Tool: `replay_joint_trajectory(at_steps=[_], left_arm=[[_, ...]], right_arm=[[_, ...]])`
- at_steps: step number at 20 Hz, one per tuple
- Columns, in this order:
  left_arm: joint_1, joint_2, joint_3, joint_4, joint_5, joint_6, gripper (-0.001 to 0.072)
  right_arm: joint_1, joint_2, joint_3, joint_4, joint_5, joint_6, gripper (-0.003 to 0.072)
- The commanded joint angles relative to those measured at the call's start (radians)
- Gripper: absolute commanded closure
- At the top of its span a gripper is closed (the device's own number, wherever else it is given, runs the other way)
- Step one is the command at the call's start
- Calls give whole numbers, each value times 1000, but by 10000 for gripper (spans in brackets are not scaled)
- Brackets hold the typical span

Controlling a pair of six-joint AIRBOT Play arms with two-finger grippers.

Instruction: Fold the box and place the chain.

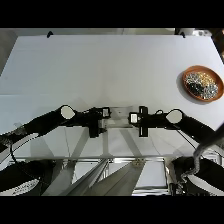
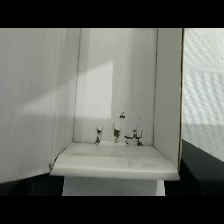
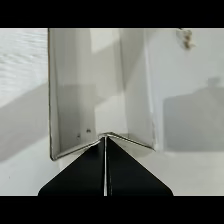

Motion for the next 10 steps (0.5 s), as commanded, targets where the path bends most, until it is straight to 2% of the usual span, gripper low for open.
replay_joint_trajectory(at_steps=[1,4,6,8,10], left_arm=[[0,0,-1,0,0,0,502],[0,0,-1,0,0,0,502],[0,0,-1,0,0,0,502],[0,0,-1,0,0,0,502],[0,0,-1,0,0,0,502]], right_arm=[[-86,97,-1,-2,108,90,667],[-177,228,-1,-18,183,170,667],[-241,307,-1,-53,198,336,667],[-301,369,-1,-99,196,633,667],[-361,408,-1,-195,183,1048,667]])
